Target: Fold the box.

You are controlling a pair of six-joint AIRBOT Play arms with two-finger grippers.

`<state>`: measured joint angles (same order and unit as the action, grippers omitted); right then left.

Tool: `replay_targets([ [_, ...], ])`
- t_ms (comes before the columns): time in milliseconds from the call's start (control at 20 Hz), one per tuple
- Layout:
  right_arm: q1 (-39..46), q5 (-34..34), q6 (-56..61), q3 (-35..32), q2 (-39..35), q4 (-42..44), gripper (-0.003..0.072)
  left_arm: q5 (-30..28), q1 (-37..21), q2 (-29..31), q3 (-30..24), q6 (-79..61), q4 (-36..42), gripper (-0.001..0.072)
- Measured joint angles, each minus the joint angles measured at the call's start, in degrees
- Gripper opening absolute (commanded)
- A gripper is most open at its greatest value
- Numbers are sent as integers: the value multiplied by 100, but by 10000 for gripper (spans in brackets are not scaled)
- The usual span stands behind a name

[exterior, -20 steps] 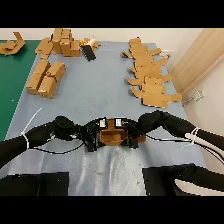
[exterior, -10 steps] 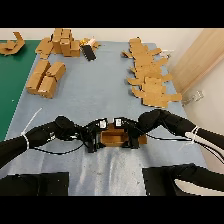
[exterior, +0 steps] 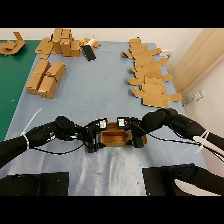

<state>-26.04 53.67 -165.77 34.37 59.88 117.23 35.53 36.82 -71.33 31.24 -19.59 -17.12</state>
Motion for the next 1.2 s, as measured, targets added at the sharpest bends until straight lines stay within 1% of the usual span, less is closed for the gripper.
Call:
replay_targets([
  [250,2,166,785,0,-538,-879,704,0,0,0,0,2,0,479],
  [450,7,234,1128,0,-1008,-1075,704,0,0,0,0,2,0,479],
  [750,7,358,1263,0,-1246,-817,704,0,0,0,0,2,0,479],
  [1200,-2,704,1296,0,-1276,118,704,2,0,0,4,0,-4,479],
])
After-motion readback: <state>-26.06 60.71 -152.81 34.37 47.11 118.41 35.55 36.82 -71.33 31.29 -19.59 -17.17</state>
